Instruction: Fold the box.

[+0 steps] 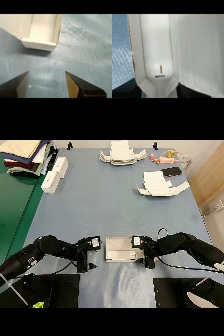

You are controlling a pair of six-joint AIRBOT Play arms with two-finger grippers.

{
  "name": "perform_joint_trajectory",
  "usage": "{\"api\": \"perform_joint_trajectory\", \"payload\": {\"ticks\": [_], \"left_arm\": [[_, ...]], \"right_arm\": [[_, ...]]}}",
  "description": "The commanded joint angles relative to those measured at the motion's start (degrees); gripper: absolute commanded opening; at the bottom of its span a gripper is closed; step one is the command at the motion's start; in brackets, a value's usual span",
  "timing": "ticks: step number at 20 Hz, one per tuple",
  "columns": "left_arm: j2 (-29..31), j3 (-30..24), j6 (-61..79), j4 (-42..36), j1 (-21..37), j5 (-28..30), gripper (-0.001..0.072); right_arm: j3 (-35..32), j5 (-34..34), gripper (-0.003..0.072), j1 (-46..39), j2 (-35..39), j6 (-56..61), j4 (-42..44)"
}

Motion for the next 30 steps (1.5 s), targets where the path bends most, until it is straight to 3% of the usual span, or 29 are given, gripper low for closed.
{"api": "perform_joint_trajectory", "payload": {"ticks": [1,5,25,30], "left_arm": [[-3.5,-1.7,15.8,-11.2,0.9,2.7,0.0697],[-5.1,-1.6,16.2,-12.2,0.9,5.7,0.0696],[-16.3,4.3,23.5,-18.5,0.7,4.8,0.0698],[-19.1,4.3,26.3,-18.8,-3.3,8.9,0.0697]], "right_arm": [[0.0,0.0,0.0514,0.1,0.0,0.0,0.0],[0.0,0.0,0.0514,0.1,0.0,0.0,0.0],[0.0,0.0,0.0513,0.1,0.0,0.0,0.0],[0.0,0.0,0.0514,0.1,0.0,0.0,0.0]]}}
